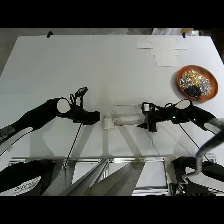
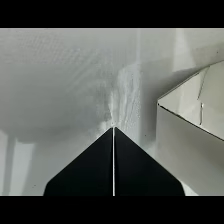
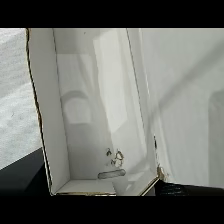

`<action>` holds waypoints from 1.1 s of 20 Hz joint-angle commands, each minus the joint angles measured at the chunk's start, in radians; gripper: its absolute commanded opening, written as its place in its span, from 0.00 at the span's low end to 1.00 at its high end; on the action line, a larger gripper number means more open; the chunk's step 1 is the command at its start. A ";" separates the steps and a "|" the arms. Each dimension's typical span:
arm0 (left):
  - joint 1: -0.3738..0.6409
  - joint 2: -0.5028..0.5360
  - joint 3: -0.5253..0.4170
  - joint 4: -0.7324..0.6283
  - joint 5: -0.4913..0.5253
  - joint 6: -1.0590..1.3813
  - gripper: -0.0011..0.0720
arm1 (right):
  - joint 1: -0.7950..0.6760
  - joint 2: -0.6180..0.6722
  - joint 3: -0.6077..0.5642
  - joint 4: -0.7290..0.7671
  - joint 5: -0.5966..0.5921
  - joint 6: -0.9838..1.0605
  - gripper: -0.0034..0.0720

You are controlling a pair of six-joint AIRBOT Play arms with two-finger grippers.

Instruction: Fold the box and place the chain.

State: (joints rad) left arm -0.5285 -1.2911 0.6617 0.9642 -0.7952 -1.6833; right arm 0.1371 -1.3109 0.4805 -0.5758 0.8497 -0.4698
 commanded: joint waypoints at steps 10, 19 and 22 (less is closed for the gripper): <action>-0.049 -0.023 -0.003 -0.253 0.021 0.225 0.02 | 0.001 0.001 -0.001 0.000 0.000 0.000 0.64; -0.111 0.003 -0.002 -0.343 0.069 0.363 0.04 | 0.001 0.001 -0.001 0.000 0.000 0.000 0.64; -0.122 0.004 0.012 -0.344 0.076 0.363 0.14 | 0.001 0.001 -0.001 0.000 0.000 0.000 0.64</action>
State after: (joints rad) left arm -0.6361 -1.2896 0.6647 0.6346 -0.7326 -1.3361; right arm 0.1371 -1.3109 0.4805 -0.5755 0.8497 -0.4698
